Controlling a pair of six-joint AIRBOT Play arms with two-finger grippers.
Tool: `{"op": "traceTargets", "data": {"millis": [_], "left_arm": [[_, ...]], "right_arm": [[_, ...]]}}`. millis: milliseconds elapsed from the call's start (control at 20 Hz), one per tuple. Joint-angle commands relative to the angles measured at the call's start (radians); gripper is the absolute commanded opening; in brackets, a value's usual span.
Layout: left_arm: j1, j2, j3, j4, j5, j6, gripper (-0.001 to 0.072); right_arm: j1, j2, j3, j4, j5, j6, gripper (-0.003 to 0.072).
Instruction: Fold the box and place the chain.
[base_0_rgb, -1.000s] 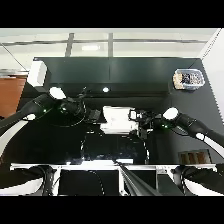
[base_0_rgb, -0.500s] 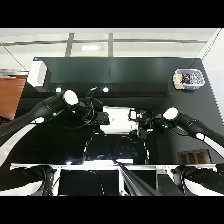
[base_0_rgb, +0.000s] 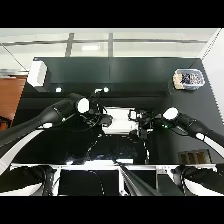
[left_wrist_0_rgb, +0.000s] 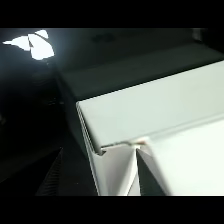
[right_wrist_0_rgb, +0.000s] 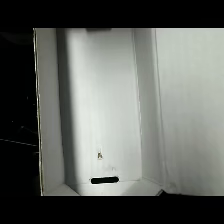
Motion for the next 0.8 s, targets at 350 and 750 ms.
{"op": "traceTargets", "data": {"millis": [350,750], "left_arm": [[-0.126,-0.166,0.195,0.248,-0.214,-0.304,0.0535],[-0.126,-0.166,0.198,0.216,-0.207,-0.333,0.0342]], "right_arm": [[0.001,-0.001,0.000,0.000,0.000,0.000,0.0057],[0.001,-0.001,0.000,0.000,0.000,0.000,0.0056]]}}
